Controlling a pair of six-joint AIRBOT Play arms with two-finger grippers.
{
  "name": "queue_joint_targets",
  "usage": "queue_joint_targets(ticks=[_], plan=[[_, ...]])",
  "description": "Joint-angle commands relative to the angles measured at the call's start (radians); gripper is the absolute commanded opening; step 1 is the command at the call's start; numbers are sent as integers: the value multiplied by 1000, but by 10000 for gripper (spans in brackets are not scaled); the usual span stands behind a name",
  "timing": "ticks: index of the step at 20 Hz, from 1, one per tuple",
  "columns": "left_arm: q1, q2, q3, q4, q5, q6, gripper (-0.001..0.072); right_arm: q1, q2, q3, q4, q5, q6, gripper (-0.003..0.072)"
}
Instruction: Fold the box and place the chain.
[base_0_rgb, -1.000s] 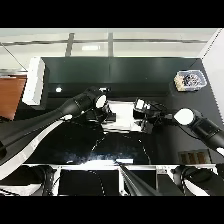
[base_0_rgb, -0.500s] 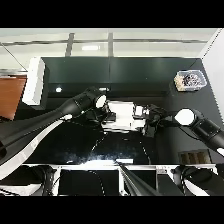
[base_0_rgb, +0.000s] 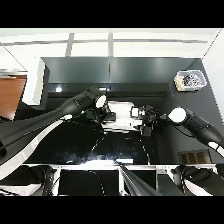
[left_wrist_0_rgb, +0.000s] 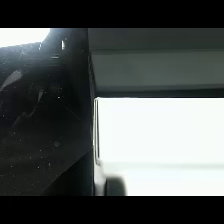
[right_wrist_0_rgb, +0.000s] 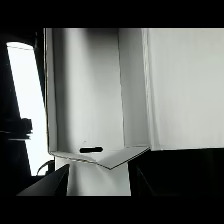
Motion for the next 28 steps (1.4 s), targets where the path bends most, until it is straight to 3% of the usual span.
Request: queue_joint_targets(ticks=[1,9,10,11,12,15,25,26,28], plan=[[0,0,0,0,0,0,30,0,-6,1,27,-19,22,407],[0,0,0,0,0,0,30,0,-10,6,10,-4,58,409],[0,0,0,0,0,0,30,0,-10,19,-27,-3,112,428],[0,0,0,0,1,0,30,0,-9,39,-83,3,184,556],[0,0,0,0,1,0,30,0,-6,58,-145,20,232,565],[0,0,0,0,1,0,30,0,-3,109,-207,116,242,564],[0,0,0,0,1,0,30,73,-30,113,-233,105,232,534],[0,0,0,0,1,0,30,79,-34,113,-230,89,234,469],[0,0,0,0,1,0,30,92,-40,113,-229,60,234,412]])
